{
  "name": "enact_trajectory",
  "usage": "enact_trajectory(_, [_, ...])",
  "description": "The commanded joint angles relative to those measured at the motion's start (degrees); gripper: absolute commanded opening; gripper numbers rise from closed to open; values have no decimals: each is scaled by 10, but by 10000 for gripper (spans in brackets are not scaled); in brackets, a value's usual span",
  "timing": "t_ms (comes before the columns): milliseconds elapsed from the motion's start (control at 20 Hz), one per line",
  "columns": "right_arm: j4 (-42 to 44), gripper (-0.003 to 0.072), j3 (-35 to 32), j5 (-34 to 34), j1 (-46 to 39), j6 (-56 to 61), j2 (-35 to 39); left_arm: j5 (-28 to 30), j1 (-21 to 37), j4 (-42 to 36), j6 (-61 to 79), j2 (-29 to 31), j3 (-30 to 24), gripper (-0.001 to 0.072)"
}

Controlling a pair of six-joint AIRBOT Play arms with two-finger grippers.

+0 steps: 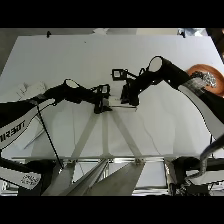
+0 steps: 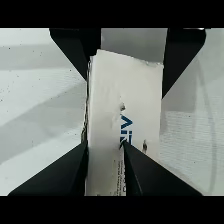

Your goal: Fold the box and place the chain.

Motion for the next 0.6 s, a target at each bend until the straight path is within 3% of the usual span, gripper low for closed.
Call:
enact_trajectory(0, [-31,205,0,-1,1,21,0,0,0,0,0,0,0,156])
enact_trajectory(300, [-36,198,0,-11,6,59,-1,0,0,0,0,0,0,156])
enact_trajectory(450, [-82,199,0,-5,34,65,-1,0,0,0,0,0,0,156])
enact_trajectory(550, [-86,290,0,-8,51,87,-1,0,0,0,0,0,0,156])
